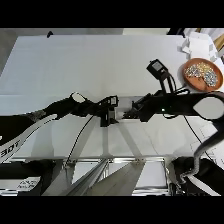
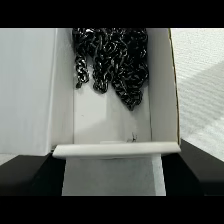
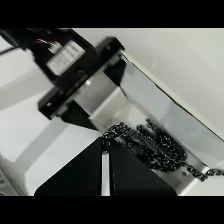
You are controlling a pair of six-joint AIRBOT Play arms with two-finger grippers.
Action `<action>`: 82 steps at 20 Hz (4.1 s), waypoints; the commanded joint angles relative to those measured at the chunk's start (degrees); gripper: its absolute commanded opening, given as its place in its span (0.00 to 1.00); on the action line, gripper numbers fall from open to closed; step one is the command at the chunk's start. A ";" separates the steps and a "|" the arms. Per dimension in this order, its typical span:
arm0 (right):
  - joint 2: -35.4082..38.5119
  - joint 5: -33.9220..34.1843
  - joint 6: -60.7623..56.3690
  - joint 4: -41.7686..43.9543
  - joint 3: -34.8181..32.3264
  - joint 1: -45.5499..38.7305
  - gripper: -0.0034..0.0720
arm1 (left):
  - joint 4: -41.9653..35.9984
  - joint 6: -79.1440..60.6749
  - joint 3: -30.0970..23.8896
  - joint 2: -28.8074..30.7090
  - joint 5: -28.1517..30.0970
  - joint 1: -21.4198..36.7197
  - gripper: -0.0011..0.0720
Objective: Fold the box and place the chain.
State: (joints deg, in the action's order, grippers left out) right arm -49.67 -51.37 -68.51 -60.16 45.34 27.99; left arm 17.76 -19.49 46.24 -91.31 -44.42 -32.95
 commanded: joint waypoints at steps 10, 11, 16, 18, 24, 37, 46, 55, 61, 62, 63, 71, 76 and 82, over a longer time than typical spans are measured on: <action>-20.22 7.43 7.96 0.13 -4.04 2.78 0.32 | 0.00 0.00 -0.02 0.02 0.02 0.00 0.13; -19.80 7.41 8.31 0.22 -4.04 2.75 0.37 | 0.02 0.00 -0.02 0.02 0.02 0.00 0.13; -9.20 7.26 8.57 -1.86 -4.02 2.62 0.36 | 0.02 0.00 -0.02 0.02 0.02 0.00 0.13; -2.93 7.32 6.29 -4.85 -4.02 0.94 0.36 | 0.02 0.00 -0.02 0.02 0.02 0.00 0.13; 4.92 -3.13 -2.05 -5.81 -3.74 -20.00 0.51 | 0.02 0.00 -0.02 0.02 0.04 0.00 0.13; -21.49 5.20 -6.75 -13.22 0.92 -32.70 0.48 | 0.00 0.00 -0.02 0.02 0.02 0.00 0.13; -31.45 9.86 -7.58 -18.36 4.11 -30.10 0.44 | 0.02 0.00 -0.02 0.02 0.02 0.00 0.13; -32.92 9.55 -8.22 -18.73 4.11 -29.53 0.34 | 0.02 0.00 -0.02 0.02 0.02 0.00 0.13; -33.38 5.99 -8.22 -18.73 4.04 -29.53 0.28 | 0.00 0.00 -0.02 0.02 0.02 0.00 0.13; -33.29 5.09 -8.22 -18.73 4.04 -29.55 0.28 | 0.00 0.00 -0.02 0.02 0.02 0.00 0.13; -33.18 4.26 -8.20 -18.75 4.04 -29.55 0.29 | 0.00 0.00 -0.02 0.02 0.02 0.00 0.13; -32.98 2.08 -9.31 -18.73 4.04 -29.53 0.36 | 0.02 0.00 -0.02 0.02 0.02 0.00 0.13; -33.00 1.27 -9.27 -18.80 4.02 -29.53 0.17 | 0.02 0.00 -0.02 0.02 0.02 0.00 0.13; -31.76 0.26 -9.03 -19.47 4.02 -29.35 0.06 | 0.00 0.02 -0.02 0.02 0.02 0.00 0.13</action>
State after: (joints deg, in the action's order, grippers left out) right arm -82.32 -46.28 -77.78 -79.35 49.36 -1.45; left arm 17.76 -19.46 46.24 -91.31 -44.42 -32.95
